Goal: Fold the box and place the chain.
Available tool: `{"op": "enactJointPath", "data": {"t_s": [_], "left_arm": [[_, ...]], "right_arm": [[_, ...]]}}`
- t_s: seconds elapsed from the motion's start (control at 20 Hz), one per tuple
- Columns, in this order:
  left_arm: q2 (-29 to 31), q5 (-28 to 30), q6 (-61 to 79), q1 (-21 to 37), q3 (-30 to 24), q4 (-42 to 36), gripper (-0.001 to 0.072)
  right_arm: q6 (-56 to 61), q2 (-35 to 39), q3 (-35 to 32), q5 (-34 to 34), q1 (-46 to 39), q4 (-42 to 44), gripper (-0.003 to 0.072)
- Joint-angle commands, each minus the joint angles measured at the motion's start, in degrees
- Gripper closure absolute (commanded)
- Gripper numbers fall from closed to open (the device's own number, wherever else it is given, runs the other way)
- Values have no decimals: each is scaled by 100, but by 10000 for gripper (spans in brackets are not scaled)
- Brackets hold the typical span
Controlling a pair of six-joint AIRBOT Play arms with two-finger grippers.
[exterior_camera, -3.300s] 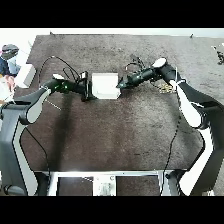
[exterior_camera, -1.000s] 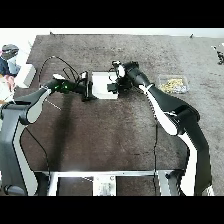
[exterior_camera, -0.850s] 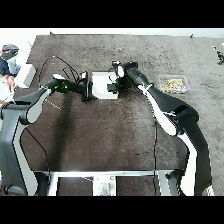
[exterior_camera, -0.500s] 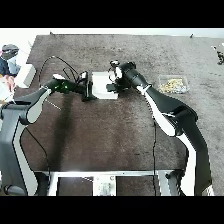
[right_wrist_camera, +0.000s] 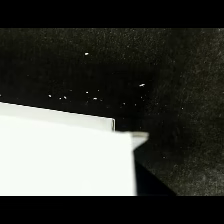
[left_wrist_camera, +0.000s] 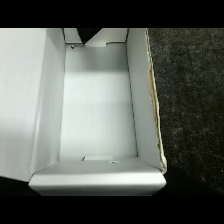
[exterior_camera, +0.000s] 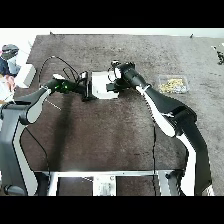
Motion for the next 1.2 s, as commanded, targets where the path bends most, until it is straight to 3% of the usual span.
{"op": "enactJointPath", "data": {"t_s": [0.0, 0.05, 0.1, 0.15, 0.2, 0.5, 0.55, 0.6, 0.65, 0.9, 1.15], "left_arm": [[0, 7, 9, 4, 0, 4, 432], [0, 7, 9, 4, 0, 4, 432], [0, 7, 9, 4, 0, 4, 432], [0, 7, 9, 4, 0, 4, 432], [0, 7, 9, 4, 0, 4, 432], [0, 7, 9, 4, 0, 4, 432], [0, 7, 11, 4, 0, 4, 432], [0, 7, 9, 4, 0, 4, 432], [0, 7, 9, 4, 0, 4, 432], [0, 7, 9, 4, 0, 4, 432], [0, 7, 9, 4, 0, 4, 432]], "right_arm": [[22, -4, -2, 0, 11, 20, 656], [76, -4, -2, -13, 11, 20, 651], [140, -4, 0, -44, 11, 20, 590], [155, -2, 0, -44, 11, 22, 429], [155, 2, 0, -31, 11, 24, 392], [149, 144, 0, 11, 7, 22, 390], [133, 186, 0, 11, 2, 22, 358], [129, 234, 0, 28, -2, 22, 227], [81, 293, 0, 63, -4, 22, 197], [-1202, 953, 0, -57, -59, -2, 199], [-2015, 1816, -57, -289, -632, 22, 226]]}}
